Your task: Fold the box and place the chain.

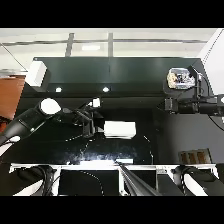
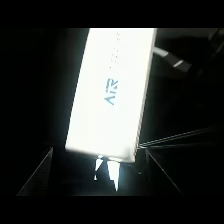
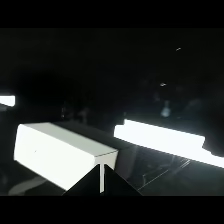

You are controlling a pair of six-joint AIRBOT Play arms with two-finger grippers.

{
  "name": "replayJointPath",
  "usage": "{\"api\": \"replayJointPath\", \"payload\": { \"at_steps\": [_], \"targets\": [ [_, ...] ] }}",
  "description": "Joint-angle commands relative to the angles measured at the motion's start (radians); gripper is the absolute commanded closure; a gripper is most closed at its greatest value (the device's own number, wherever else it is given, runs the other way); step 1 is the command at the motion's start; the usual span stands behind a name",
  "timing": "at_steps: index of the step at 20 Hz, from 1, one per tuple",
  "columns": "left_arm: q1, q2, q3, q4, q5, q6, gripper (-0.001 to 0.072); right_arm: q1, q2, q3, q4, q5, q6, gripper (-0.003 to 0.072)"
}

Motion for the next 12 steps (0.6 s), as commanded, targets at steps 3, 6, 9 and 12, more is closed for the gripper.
{"api": "replayJointPath", "payload": {
  "at_steps": [3,6,9,12],
  "targets": [
    [-0.111,-0.125,0.129,0.067,0.023,-0.027,-0.0003,-0.01,0.003,0.001,-0.072,-0.013,-0.002,0.0642],
    [-0.171,-0.193,0.179,0.077,0.026,-0.027,-0.0003,-0.01,0.003,0.001,-0.112,-0.01,0.004,0.0642],
    [-0.217,-0.212,0.189,0.077,0.105,-0.027,-0.0003,-0.01,0.003,0.001,-0.113,-0.017,0.005,0.0642],
    [-0.223,-0.214,0.189,0.077,0.114,-0.032,-0.0002,-0.01,0.003,0.001,-0.112,-0.039,0.005,0.0642]
  ]
}}
